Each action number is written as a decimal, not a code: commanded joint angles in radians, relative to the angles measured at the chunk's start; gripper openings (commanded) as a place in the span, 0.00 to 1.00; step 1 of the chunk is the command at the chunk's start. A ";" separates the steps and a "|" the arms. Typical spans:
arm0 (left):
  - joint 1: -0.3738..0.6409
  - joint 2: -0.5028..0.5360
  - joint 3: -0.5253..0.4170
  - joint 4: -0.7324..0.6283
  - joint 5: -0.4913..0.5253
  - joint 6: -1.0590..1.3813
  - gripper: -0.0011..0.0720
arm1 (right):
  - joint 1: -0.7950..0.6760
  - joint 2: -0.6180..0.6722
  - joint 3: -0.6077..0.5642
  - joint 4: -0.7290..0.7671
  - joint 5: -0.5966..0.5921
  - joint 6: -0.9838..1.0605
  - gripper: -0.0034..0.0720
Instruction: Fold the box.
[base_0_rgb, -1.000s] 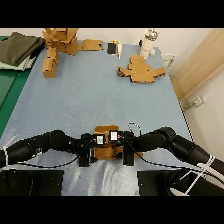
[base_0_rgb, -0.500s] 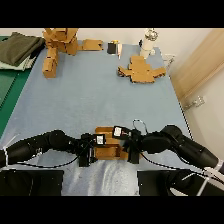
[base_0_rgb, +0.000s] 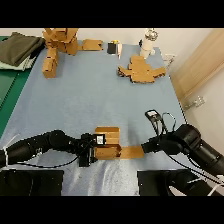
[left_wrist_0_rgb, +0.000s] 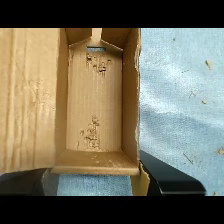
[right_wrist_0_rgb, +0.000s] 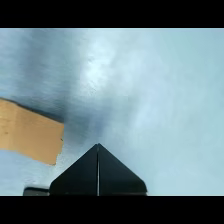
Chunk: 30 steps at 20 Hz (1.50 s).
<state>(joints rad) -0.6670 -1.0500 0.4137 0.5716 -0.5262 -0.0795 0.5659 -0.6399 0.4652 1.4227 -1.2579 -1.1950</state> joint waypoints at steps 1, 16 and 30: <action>0.000 0.001 0.000 0.000 0.000 0.001 0.73 | -0.109 -0.053 -0.060 0.129 0.038 0.139 0.05; 0.000 0.001 0.000 0.000 0.000 0.000 0.73 | -0.134 -0.004 -0.090 0.484 0.154 -0.119 0.05; 0.000 0.001 0.000 0.000 0.000 0.000 0.73 | -0.134 -0.163 -0.103 0.702 0.255 -0.396 0.05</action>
<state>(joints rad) -0.6670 -1.0500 0.4137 0.5716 -0.5262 -0.0792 0.4320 -0.7963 0.3588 2.0129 -1.0103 -1.5082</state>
